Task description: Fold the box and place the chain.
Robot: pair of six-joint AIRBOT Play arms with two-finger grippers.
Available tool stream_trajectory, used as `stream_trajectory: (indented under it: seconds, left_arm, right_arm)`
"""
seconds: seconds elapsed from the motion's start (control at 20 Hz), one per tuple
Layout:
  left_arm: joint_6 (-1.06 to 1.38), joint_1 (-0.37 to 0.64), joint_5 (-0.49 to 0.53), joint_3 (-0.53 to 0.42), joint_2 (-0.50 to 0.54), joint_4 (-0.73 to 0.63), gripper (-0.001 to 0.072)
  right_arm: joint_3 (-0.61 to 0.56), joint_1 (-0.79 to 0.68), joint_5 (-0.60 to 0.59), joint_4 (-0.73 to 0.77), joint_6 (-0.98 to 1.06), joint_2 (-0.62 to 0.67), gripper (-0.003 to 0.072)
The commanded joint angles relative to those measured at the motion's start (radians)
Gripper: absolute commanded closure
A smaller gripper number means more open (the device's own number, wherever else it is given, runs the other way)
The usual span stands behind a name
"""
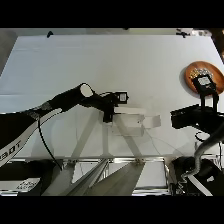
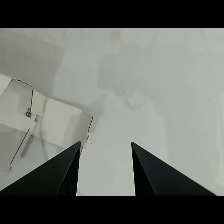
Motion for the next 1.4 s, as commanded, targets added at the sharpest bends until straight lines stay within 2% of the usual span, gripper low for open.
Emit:
stream_trajectory:
  seconds: [0.0,0.4,1.0,1.2,1.35]
  left_arm:
    - [-0.030,-0.022,0.022,0.000,-0.020,0.001,0.0706]
    - [-0.091,-0.032,0.117,0.000,-0.006,-0.003,0.0705]
    - [-0.120,-0.031,0.134,0.000,-0.006,0.006,0.0705]
    - [-0.131,-0.032,0.125,0.000,-0.006,0.103,0.0705]
    - [-0.159,-0.032,0.126,0.000,-0.006,0.117,0.0704]
  right_arm:
    - [0.001,0.001,0.000,0.000,0.000,0.001,0.0323]
    - [0.001,0.001,0.000,0.000,0.000,0.001,0.0323]
    - [0.001,0.001,0.000,0.000,0.000,0.001,0.0323]
    - [0.001,0.001,0.000,0.000,0.000,0.000,0.0323]
    - [0.001,0.001,0.000,0.000,0.000,0.000,0.0323]
